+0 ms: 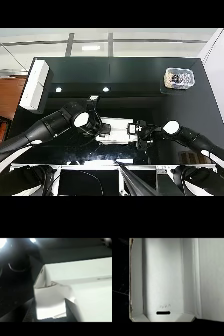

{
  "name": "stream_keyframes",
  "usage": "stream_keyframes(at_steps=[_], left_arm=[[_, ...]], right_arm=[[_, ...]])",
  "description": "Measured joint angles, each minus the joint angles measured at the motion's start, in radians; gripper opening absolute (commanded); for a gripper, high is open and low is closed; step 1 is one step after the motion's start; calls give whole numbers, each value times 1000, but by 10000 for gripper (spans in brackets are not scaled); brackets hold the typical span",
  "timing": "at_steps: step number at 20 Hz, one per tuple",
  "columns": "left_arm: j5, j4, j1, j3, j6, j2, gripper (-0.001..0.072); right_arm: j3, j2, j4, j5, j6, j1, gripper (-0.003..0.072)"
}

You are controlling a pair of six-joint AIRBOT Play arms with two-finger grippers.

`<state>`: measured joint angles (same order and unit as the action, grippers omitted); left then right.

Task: Fold the box and place the chain.

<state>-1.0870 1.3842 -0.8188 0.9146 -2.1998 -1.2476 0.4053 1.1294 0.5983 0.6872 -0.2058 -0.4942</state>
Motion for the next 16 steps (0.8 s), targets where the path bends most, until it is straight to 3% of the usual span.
stream_keyframes(at_steps=[9, 16], left_arm=[[-19, -21, -3, 7, -26, -4, 464], [24, -73, -14, 7, -29, -5, 463]], right_arm=[[0, 0, 0, 0, 0, 0, 536], [0, 0, 0, 0, 0, 0, 536]])
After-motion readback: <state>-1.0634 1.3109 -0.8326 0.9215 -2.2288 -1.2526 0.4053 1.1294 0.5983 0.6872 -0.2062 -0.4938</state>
